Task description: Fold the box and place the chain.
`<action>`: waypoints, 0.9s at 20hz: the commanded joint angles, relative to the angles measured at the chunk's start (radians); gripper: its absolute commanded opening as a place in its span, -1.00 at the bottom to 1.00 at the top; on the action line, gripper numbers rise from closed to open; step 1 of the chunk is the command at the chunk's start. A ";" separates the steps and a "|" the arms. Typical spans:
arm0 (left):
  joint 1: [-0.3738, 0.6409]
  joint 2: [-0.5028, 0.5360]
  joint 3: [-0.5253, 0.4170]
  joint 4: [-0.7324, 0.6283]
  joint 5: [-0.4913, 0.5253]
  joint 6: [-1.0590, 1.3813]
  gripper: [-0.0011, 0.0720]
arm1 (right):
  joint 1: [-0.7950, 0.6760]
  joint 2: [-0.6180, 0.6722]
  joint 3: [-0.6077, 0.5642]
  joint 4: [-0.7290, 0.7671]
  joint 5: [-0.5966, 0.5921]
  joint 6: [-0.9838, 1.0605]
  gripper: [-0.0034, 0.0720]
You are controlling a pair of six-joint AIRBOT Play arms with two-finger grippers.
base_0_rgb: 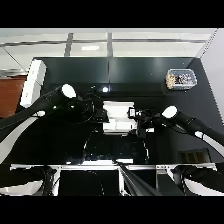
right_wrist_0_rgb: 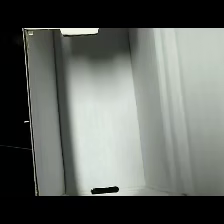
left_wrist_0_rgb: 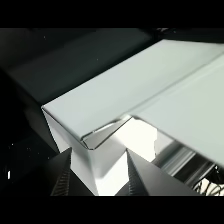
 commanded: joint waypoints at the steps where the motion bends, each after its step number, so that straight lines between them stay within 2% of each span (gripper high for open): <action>1: -0.021 -0.008 0.000 0.051 0.048 -0.050 0.12 | 0.000 0.000 0.001 0.003 -0.001 0.002 -0.89; 9: -0.046 -0.007 0.002 0.129 0.051 -0.130 0.12 | 0.000 0.000 0.001 0.003 -0.001 0.002 -0.89; 14: -0.182 -0.008 0.076 0.450 0.038 -0.369 0.12 | 0.000 0.000 0.001 0.003 -0.001 0.002 -0.89; 16: -0.237 -0.017 0.121 0.570 -0.016 -0.505 0.12 | 0.000 0.000 0.001 0.003 0.000 0.002 -0.89; 18: -0.285 -0.032 0.163 0.635 -0.059 -0.597 0.12 | 0.000 0.000 0.001 0.003 -0.001 0.002 -0.89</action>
